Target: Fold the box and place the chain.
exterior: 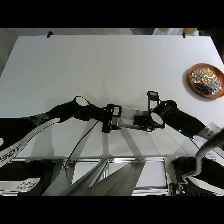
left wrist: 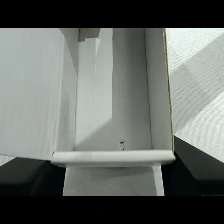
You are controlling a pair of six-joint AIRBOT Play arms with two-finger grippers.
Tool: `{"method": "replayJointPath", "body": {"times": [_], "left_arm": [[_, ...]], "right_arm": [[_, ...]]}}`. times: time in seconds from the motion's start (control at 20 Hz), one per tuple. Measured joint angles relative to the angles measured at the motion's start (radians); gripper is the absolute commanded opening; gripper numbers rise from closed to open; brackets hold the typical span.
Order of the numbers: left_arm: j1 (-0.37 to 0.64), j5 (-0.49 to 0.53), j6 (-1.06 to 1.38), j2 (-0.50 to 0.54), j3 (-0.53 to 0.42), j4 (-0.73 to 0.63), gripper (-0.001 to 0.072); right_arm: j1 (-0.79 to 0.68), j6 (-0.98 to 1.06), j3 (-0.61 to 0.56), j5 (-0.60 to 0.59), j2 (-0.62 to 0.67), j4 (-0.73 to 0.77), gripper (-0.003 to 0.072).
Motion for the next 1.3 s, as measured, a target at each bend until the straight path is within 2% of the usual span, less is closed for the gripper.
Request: {"method": "replayJointPath", "body": {"times": [0.1, 0.15, 0.2, 0.25, 0.3, 0.35, 0.5, 0.6, 0.85, 0.95, 1.0, 1.2, 1.3], "left_arm": [[0.000, 0.000, 0.000, 0.000, 0.000, -0.002, 0.0015], [0.000, 0.001, -0.001, 0.000, 0.000, -0.002, 0.0015], [0.000, 0.001, -0.001, 0.000, 0.000, -0.002, 0.0015], [0.000, 0.002, -0.001, 0.000, 0.000, -0.001, 0.0015], [0.000, 0.002, -0.001, 0.000, 0.000, 0.000, 0.0015], [0.000, 0.002, -0.001, 0.000, 0.000, 0.000, 0.0015], [0.000, 0.002, -0.001, 0.000, 0.000, 0.000, 0.0015], [0.000, 0.002, -0.002, 0.000, 0.000, 0.000, 0.0015], [0.000, 0.004, -0.003, 0.000, 0.000, 0.002, 0.0015], [0.000, 0.002, -0.003, 0.000, 0.000, -0.001, 0.0015], [0.000, -0.003, -0.001, 0.000, 0.000, 0.000, 0.0015], [0.000, -0.001, -0.001, 0.000, 0.000, 0.000, 0.0015], [0.000, 0.000, -0.001, 0.000, 0.000, 0.001, 0.0015]], "right_arm": [[0.000, 0.010, 0.000, 0.015, -0.007, -0.001, 0.0196], [0.000, 0.013, 0.000, 0.021, -0.010, 0.000, 0.0282], [0.000, 0.014, 0.000, 0.024, -0.014, -0.001, 0.0318], [0.000, 0.014, 0.000, 0.026, -0.016, -0.003, 0.0254], [0.000, 0.016, 0.000, 0.029, -0.017, -0.005, 0.0153], [0.000, 0.016, 0.000, 0.033, -0.018, -0.005, 0.0119], [0.000, 0.012, 0.000, 0.034, -0.020, -0.008, 0.0104], [0.000, 0.010, 0.000, 0.032, -0.020, -0.008, 0.0017], [0.000, 0.000, 0.000, 0.021, -0.020, -0.008, 0.0024], [0.000, -0.034, 0.000, 0.018, -0.012, -0.013, 0.0225], [0.000, -0.056, 0.000, 0.011, -0.002, -0.013, 0.0276], [-0.013, -0.156, 0.002, 0.035, 0.076, -0.031, 0.0422], [-0.039, -0.226, 0.017, 0.077, 0.136, -0.035, 0.0422]]}}
